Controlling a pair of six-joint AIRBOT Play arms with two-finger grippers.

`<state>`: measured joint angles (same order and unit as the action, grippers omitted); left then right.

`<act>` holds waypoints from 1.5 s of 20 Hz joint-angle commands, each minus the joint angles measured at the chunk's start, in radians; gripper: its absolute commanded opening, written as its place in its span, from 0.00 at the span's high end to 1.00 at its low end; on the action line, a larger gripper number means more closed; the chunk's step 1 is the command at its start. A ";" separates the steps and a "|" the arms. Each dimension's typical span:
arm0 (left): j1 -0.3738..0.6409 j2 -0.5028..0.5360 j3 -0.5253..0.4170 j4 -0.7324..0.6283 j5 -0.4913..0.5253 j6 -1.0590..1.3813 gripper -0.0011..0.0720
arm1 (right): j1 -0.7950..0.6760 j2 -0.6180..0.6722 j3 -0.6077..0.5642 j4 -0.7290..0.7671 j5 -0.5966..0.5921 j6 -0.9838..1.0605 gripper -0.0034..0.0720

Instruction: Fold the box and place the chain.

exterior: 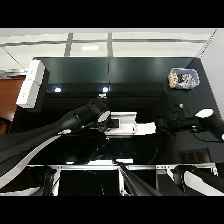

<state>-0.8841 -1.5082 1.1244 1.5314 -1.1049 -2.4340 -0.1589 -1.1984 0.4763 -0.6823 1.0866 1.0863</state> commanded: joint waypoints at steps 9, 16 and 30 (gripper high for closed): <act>0.000 0.000 0.000 0.001 0.001 0.000 0.95 | 0.122 -0.040 0.167 0.211 0.171 -0.159 0.16; 0.000 0.000 0.000 0.000 0.001 0.000 0.95 | 0.231 -0.040 0.170 0.214 0.163 -0.147 0.53; 0.000 0.000 0.000 0.000 0.001 0.000 0.95 | 0.460 -0.040 0.246 -0.040 -0.069 0.107 0.55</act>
<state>-0.8841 -1.5085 1.1240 1.5341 -1.1061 -2.4374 0.2417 -1.2381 0.6865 -0.6197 1.0943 1.0843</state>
